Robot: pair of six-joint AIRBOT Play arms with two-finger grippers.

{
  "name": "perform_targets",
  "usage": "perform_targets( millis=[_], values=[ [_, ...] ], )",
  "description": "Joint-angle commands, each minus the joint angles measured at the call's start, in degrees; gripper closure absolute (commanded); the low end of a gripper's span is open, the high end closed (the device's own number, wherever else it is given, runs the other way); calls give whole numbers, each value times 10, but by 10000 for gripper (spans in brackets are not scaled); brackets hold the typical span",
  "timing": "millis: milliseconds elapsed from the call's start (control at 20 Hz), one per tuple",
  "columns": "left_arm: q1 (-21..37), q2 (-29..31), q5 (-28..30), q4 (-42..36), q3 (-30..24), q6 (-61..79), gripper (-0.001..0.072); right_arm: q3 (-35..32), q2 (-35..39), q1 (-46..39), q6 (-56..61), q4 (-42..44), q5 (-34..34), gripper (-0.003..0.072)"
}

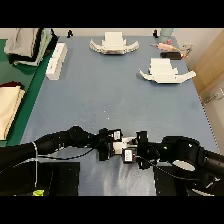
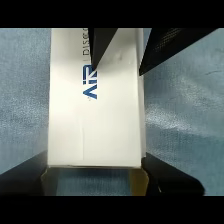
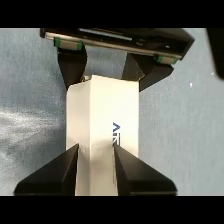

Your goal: Fold the box.

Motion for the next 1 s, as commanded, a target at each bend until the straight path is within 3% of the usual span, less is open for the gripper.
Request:
perform_targets(
  millis=[0, 300, 750, 900, 950],
  values=[
    [0, 0, 0, 1, 0, 2, 395, 1, 19, 0, 0, 1, -1, 445],
    [0, 0, 0, 1, 0, 2, 395, 2, 61, 0, 0, -21, -13, 445],
    [0, 0, 0, 1, 0, 2, 395, 2, 51, 0, 0, -71, -42, 454],
    [0, 0, 1, 1, 0, 2, 395, 2, 42, 0, 2, -68, -42, 486],
    [0, 0, 1, 1, 0, 2, 395, 2, 40, 0, 3, -68, -41, 546]
  ],
)
